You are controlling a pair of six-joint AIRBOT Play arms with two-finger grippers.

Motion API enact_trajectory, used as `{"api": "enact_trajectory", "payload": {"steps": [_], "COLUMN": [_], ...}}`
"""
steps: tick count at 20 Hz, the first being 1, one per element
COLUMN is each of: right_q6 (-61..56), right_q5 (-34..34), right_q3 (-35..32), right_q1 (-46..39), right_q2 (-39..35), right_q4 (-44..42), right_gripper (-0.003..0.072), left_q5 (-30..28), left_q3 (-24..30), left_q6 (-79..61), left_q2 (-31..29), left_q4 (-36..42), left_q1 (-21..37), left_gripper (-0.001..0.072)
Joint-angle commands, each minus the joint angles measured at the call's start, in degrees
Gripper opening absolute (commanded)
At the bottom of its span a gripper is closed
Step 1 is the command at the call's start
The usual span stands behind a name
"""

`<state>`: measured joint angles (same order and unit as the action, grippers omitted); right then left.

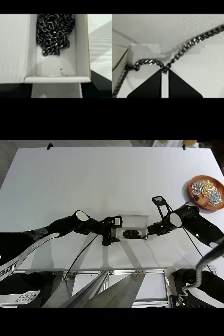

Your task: Fold the box and place the chain.

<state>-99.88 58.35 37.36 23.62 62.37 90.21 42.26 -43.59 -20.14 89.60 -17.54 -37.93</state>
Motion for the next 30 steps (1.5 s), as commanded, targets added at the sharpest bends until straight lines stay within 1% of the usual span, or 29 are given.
{"api": "enact_trajectory", "payload": {"steps": [1, 4, 6, 9, 13, 15, 17, 21, 22, 23, 25, 26, 27, 28, 30], "right_q6": [-0.26, -0.42, -0.37, -0.13, -0.17, -0.44, -0.50, -2.38, -2.38, -3.04, -3.76, -3.65, -3.61, -3.45, -1.99], "right_q5": [2.36, 2.86, 1.77, -3.93, -13.73, -17.27, -19.08, -19.02, -19.04, -19.19, -19.80, -20.35, -19.76, -17.46, -10.38], "right_q3": [0.07, 0.07, 0.07, 0.07, 0.07, 0.07, 0.07, 0.07, 0.07, 0.07, 0.07, 0.22, 1.16, 3.10, 8.44], "right_q1": [2.75, 5.16, 7.06, 10.86, 17.59, 20.48, 21.68, 21.66, 21.66, 21.66, 21.62, 21.59, 20.92, 19.32, 14.93], "right_q2": [-7.45, -15.56, -20.31, -23.10, -21.79, -20.41, -18.27, -11.41, -9.81, -8.44, -7.13, -7.13, -7.15, -7.19, -7.19], "right_q4": [0.37, -2.71, -7.98, -15.52, -19.61, -20.06, -19.98, -16.76, -16.09, -15.13, -13.84, -13.33, -12.61, -12.28, -11.65], "right_gripper": [0.0017, 0.0017, 0.0017, 0.0017, 0.0017, 0.0018, 0.0018, 0.0020, 0.0027, 0.0059, 0.0065, 0.0125, 0.0206, 0.0241, 0.0241], "left_q5": [-0.02, -0.02, -0.02, -0.02, -0.02, -0.02, -0.02, -0.02, -0.02, -0.02, -0.02, -0.02, -0.02, -0.02, -0.02], "left_q3": [0.00, -0.02, -0.02, 0.00, -0.02, 0.00, 0.00, 0.00, -0.02, -0.02, -0.02, -0.02, -0.02, -0.02, -0.02], "left_q6": [-0.02, -0.02, -0.02, -0.02, -0.02, -0.02, -0.02, -0.02, -0.02, -0.02, -0.02, -0.02, -0.02, -0.02, -0.02], "left_q2": [-0.04, -0.04, -0.04, -0.04, -0.04, -0.04, -0.04, -0.04, -0.04, -0.04, -0.04, -0.04, -0.04, -0.04, -0.04], "left_q4": [-0.02, -0.02, -0.02, -0.02, -0.02, -0.02, -0.02, -0.02, -0.02, -0.02, -0.04, -0.02, -0.02, -0.02, -0.02], "left_q1": [-0.02, -0.02, -0.02, -0.02, -0.02, -0.02, -0.02, -0.02, -0.02, -0.02, -0.02, -0.02, -0.02, -0.02, -0.02], "left_gripper": [0.0314, 0.0314, 0.0314, 0.0314, 0.0314, 0.0314, 0.0314, 0.0314, 0.0314, 0.0314, 0.0314, 0.0314, 0.0314, 0.0314, 0.0314]}}
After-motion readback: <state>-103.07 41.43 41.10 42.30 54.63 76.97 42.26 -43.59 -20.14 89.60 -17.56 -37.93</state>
